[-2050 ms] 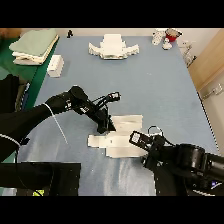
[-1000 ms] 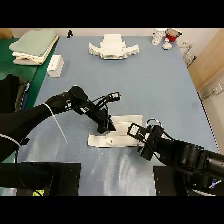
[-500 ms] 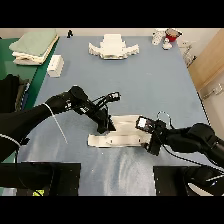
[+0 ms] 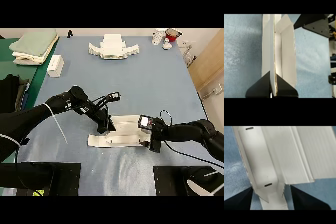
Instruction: Fold the box.
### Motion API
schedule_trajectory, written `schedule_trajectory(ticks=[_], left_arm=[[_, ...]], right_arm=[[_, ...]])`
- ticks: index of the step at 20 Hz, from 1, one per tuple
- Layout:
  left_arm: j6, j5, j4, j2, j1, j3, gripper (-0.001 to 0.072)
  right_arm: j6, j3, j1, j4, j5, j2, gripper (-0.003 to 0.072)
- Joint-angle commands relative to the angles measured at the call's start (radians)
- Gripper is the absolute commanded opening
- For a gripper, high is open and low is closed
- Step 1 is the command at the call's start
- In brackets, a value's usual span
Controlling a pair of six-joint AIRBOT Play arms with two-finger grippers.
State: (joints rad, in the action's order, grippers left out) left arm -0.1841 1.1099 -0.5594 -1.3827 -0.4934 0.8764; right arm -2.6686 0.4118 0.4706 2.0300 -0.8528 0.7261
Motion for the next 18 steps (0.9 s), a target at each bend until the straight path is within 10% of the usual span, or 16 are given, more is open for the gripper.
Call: schedule_trajectory(ticks=[1, 18], left_arm=[[0.000, 0.000, 0.000, -0.001, 0.000, 0.001, 0.0016], [0.000, 0.000, 0.000, -0.001, 0.000, 0.001, 0.0017]], right_arm=[[-0.119, 0.000, -0.047, 0.082, -0.001, 0.071, 0.0720], [-0.158, 0.000, -0.036, 0.112, -0.003, 0.146, 0.0710]])
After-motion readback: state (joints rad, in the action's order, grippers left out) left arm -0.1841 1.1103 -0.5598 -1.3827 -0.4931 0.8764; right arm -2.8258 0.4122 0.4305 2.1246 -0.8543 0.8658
